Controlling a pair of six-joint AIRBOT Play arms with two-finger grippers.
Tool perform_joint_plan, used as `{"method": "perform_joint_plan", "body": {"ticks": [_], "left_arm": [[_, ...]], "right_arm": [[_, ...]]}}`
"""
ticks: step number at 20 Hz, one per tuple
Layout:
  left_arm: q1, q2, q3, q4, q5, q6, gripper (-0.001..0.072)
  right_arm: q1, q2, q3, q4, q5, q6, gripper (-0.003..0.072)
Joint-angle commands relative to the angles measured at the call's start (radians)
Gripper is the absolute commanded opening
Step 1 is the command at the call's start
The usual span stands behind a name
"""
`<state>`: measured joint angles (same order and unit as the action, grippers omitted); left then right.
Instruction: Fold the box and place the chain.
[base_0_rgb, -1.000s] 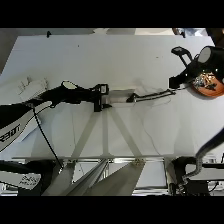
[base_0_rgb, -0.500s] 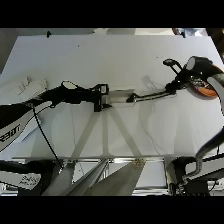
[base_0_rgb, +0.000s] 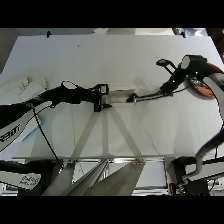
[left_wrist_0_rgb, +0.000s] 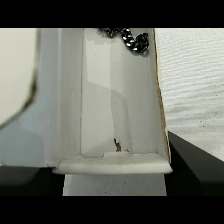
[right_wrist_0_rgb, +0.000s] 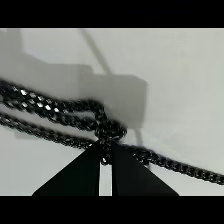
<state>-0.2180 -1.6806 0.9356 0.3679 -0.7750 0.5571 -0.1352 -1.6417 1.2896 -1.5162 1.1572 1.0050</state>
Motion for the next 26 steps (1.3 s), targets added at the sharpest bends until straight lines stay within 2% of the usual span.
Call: {"method": "perform_joint_plan", "body": {"ticks": [1, 5, 9, 15, 18, 20, 21, 23, 26], "left_arm": [[-0.001, 0.0, 0.0, 0.0, 0.0, 0.0, 0.0348], [-0.001, 0.0, 0.0, 0.0, 0.0, 0.0, 0.0348], [-0.001, 0.0, 0.0, 0.0, 0.0, 0.0, 0.0348], [-0.001, 0.0, 0.0, 0.0, 0.0, 0.0, 0.0348], [-0.001, 0.0, 0.0, 0.0, 0.0, 0.0, 0.0348], [-0.001, 0.0, 0.0, 0.0, 0.0, 0.0, 0.0348], [-0.001, 0.0, 0.0, 0.0, 0.0, 0.0, 0.0348], [-0.001, 0.0, 0.0, 0.0, 0.0, 0.0, 0.0348], [-0.001, 0.0, 0.0, 0.0, 0.0, 0.0, 0.0348]], "right_arm": [[0.097, 0.1, 0.001, 0.013, 0.032, 0.038, 0.0019], [0.245, 0.183, 0.001, 0.07, 0.087, 0.045, 0.0018], [0.385, 0.187, 0.002, 0.198, 0.117, 0.044, 0.0018], [0.457, 0.183, 0.002, 0.396, -0.075, 0.033, 0.0019], [0.458, 0.156, 0.001, 0.394, -0.153, 0.034, 0.0019], [0.458, 0.127, 0.001, 0.374, -0.131, 0.034, 0.002], [0.458, 0.114, 0.001, 0.361, -0.103, 0.037, 0.0064], [0.458, 0.103, 0.001, 0.346, -0.061, 0.045, 0.041], [0.457, 0.122, 0.002, 0.322, -0.018, 0.032, 0.0407]]}}
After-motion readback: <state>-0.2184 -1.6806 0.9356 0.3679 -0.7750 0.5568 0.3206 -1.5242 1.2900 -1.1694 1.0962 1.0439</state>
